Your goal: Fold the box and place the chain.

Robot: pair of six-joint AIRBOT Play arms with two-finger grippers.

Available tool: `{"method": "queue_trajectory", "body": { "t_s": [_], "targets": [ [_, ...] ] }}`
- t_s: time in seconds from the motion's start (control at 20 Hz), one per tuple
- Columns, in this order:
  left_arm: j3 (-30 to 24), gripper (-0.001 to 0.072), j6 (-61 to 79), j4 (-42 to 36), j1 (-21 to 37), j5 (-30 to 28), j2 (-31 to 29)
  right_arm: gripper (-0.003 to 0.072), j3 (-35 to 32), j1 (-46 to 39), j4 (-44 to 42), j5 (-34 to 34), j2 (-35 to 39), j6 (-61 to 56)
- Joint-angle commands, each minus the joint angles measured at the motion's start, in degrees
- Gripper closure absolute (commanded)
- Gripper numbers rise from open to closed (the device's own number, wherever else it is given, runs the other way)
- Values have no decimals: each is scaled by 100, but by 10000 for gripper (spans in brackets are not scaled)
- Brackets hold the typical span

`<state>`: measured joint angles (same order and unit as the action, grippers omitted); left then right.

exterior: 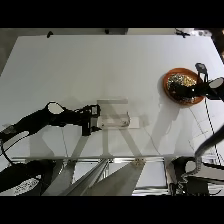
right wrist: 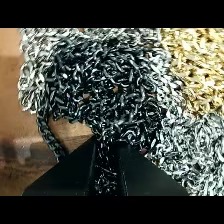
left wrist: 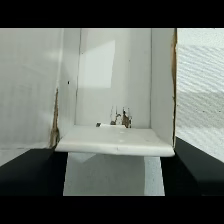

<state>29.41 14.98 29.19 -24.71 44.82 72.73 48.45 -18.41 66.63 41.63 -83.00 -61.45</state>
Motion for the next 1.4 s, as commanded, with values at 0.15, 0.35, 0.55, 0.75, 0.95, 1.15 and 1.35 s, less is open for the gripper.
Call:
{"method": "queue_trajectory", "body": {
  "t_s": [0.15, 0.35, 0.55, 0.75, 0.95, 1.15, 1.35],
  "targets": [
    [2, 622, 2, 0, -2, -2, -4, 677, 0, -4, 79, 254, 885, 2],
    [2, 622, 2, 0, -2, -2, -4, 676, 0, -4, 114, 343, 1368, 4],
    [2, 622, 2, 0, -2, 0, -4, 387, -2, -4, 103, 935, 1224, 24],
    [2, 622, 0, 0, -2, -2, -4, 372, -4, 0, -955, 1755, 1233, 555],
    [2, 622, 2, 0, -2, 0, -4, 645, -407, 673, -1521, 2367, 1233, 1106],
    [2, 622, 2, 0, -2, 0, -4, 676, -870, 1453, -1517, 2260, 1226, 1115],
    [2, 622, 2, 0, -2, -2, -4, 676, -879, 1851, -1349, 2461, 1228, 1095]
  ]
}}
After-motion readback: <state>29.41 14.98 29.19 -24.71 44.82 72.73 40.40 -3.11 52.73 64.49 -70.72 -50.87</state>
